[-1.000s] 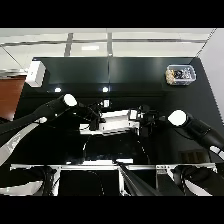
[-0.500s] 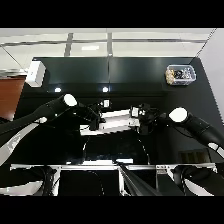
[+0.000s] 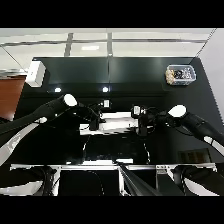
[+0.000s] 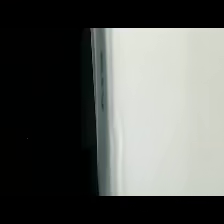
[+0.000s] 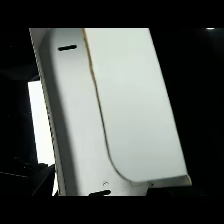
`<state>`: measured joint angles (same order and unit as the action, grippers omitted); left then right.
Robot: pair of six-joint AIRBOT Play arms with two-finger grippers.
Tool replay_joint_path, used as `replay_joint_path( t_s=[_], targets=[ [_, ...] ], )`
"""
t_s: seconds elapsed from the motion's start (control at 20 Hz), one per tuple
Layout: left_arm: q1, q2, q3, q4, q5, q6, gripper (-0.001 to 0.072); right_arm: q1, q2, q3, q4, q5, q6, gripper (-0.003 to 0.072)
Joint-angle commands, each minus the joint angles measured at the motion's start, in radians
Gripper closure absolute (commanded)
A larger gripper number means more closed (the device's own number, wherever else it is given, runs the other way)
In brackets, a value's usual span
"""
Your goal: Fold the box and place the chain.
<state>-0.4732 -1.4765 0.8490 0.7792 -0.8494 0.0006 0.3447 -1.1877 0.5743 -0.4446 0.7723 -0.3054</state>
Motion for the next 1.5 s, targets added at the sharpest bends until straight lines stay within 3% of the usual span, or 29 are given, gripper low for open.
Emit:
replay_joint_path(
  t_s=[0.0,1.45],
  targets=[
    [0.0,-0.001,0.0,-0.001,0.003,-0.003,0.0683,0.012,-0.047,0.001,-0.036,0.023,-0.028,0.0026],
    [0.0,-0.001,-0.001,-0.001,0.003,-0.003,0.0683,0.021,-0.127,0.032,-0.09,-0.018,0.013,0.0027]
  ],
)
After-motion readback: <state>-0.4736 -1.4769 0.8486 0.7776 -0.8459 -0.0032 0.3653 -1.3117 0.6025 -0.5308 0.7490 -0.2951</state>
